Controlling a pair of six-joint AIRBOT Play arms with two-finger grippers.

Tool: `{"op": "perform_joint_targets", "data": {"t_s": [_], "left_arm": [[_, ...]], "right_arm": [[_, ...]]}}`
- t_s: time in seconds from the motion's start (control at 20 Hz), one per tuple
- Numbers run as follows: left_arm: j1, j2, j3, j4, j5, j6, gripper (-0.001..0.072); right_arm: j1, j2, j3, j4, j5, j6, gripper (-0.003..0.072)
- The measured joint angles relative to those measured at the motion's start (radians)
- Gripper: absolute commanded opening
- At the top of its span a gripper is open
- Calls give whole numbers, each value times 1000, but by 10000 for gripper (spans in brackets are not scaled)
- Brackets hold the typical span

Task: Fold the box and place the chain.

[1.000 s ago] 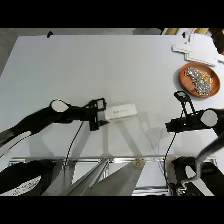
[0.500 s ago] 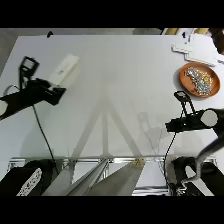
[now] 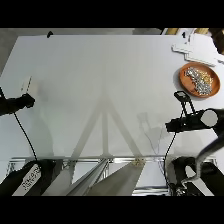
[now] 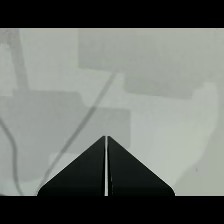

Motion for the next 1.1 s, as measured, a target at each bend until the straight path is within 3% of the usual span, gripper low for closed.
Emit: {"op": "perform_joint_targets", "data": {"t_s": [0.05,0.1,0.15,0.6,1.1], "left_arm": [[9,-18,0,7,-16,-13,353],[16,-34,0,15,-28,-23,568],[21,-44,0,20,-37,-28,696],[32,-50,0,49,-113,-80,692],[-60,257,0,50,-147,-95,691]], "right_arm": [[0,0,0,0,0,0,16],[0,0,0,0,0,0,16],[0,0,0,0,0,0,16],[0,0,0,0,0,0,16],[0,0,0,0,0,0,16]]}}
